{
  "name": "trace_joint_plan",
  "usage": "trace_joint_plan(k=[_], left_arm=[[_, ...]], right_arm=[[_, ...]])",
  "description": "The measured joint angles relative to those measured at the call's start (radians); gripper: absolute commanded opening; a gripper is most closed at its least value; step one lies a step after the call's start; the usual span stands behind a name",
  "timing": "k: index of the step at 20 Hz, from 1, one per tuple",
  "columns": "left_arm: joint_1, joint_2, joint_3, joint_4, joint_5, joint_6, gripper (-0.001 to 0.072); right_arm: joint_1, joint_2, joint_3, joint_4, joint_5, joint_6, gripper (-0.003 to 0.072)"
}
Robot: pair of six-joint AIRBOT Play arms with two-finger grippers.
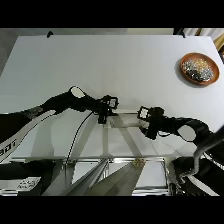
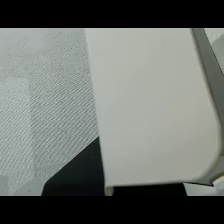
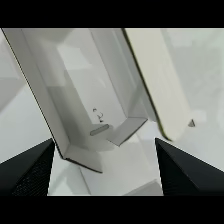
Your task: Fold the box and place the chain.
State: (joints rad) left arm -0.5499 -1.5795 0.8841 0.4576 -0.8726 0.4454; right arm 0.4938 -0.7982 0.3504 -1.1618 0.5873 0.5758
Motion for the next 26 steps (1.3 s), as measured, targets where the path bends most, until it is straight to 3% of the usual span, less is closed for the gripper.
trace_joint_plan(k=[5,9,13,26], left_arm=[[0.000,0.000,0.000,0.000,0.000,0.000,0.0011],[0.000,0.000,0.000,0.000,0.000,0.000,0.0011],[0.000,0.000,0.000,0.000,0.000,0.000,0.0011],[0.000,0.000,0.000,0.000,0.002,0.000,0.0011]], right_arm=[[-0.047,-0.089,0.000,0.093,-0.015,-0.131,0.0654],[-0.090,-0.110,0.002,0.127,-0.018,-0.185,0.0704],[-0.109,-0.128,0.002,0.184,-0.024,-0.320,0.0702],[-0.209,-0.208,0.002,0.508,0.017,-0.750,0.0709]])
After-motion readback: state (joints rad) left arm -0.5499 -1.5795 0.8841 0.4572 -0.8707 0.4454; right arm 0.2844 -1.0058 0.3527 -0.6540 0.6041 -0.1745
